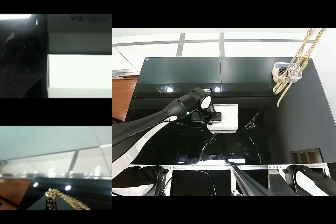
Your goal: Fold the box and place the chain.
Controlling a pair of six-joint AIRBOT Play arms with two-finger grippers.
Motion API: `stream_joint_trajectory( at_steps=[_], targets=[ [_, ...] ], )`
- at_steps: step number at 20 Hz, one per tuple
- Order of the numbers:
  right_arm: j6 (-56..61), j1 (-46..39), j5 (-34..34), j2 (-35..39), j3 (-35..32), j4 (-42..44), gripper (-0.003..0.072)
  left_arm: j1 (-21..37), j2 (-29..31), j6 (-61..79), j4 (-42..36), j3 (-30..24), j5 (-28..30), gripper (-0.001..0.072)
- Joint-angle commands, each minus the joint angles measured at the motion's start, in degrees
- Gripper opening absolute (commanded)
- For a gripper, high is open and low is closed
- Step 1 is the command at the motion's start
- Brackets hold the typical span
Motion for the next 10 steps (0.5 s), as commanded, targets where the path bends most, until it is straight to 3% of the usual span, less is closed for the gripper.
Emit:
stream_joint_trajectory(
  at_steps=[1,10],
  targets=[
    [-1.18,3.96,4.11,0.85,0.0,5.86,0.0017,0.02,-0.04,0.02,0.0,0.04,-0.04,0.0028],
    [-0.63,17.4,5.57,0.33,-1.81,5.22,0.0017,0.02,-0.04,0.02,0.0,0.04,-0.04,0.0028]
  ],
)
